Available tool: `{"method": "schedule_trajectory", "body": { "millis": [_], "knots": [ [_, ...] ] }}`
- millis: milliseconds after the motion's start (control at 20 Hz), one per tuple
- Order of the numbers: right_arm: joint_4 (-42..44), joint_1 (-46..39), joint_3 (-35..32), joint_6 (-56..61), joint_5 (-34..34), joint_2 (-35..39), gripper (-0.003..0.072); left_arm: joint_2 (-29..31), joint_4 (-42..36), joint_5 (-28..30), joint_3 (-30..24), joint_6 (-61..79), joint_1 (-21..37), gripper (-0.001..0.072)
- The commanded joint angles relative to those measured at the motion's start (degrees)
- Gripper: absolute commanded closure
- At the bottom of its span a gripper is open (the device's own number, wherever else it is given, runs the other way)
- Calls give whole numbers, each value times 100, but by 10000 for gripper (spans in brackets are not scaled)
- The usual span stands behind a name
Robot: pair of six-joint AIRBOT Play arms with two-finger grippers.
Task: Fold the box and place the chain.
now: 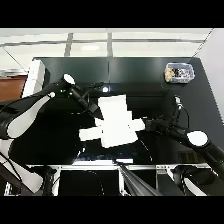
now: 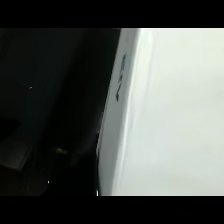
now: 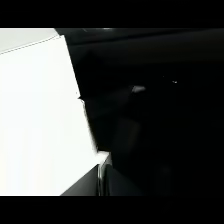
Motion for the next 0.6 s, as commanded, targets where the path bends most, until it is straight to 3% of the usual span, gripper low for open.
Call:
{"method": "schedule_trajectory", "body": {
  "millis": [0,50,300,450,550],
  "knots": [
    [98,4,4,-2,149,7,221,-2,28,166,20,129,9,683],
    [48,-24,48,-15,282,7,-23,11,31,201,20,129,15,683],
    [-2041,-673,1458,-26,2090,7,-19,531,247,136,-181,140,0,685],
    [-3268,-872,2240,-116,2461,7,-19,1449,-203,953,-1290,1143,-125,686],
    [-3421,-870,2264,-872,2312,-26,-19,1886,-459,1657,-1919,2459,-262,684]
  ]
}}
